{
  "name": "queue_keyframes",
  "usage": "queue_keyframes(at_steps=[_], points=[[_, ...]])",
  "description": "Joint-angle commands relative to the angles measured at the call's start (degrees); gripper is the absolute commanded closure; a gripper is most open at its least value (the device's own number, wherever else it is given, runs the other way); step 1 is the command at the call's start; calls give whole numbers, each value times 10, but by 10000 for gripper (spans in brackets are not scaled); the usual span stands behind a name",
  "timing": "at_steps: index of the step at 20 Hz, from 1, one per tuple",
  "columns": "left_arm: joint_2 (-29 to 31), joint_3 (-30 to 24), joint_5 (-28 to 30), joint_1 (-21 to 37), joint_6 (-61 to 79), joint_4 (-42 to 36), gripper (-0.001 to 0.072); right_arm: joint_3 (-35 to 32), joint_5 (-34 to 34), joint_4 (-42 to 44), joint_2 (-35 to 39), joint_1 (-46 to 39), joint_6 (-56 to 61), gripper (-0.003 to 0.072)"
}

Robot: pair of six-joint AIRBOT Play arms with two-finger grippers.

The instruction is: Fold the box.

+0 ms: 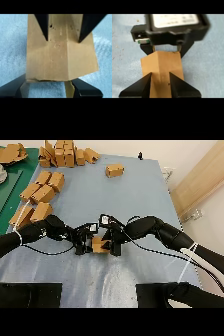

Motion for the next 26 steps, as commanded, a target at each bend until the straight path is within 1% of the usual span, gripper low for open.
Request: queue_keyframes(at_steps=[1,7,12,16,20,23,26], points=[[0,0,0,0,0,0,308,0,3,-7,-5,6,-32,331],[0,0,0,0,0,0,308,0,6,-24,-20,8,-37,331],[0,0,0,0,0,0,308,0,29,-45,-28,14,-59,332],[0,0,0,0,0,0,308,0,54,-104,-27,42,-59,332],[0,0,0,0,0,0,308,0,69,-144,-26,66,-58,332],[0,0,0,0,0,0,308,0,83,-193,-15,80,-37,333],[0,0,0,0,0,0,308,0,90,-193,13,80,-30,336]])
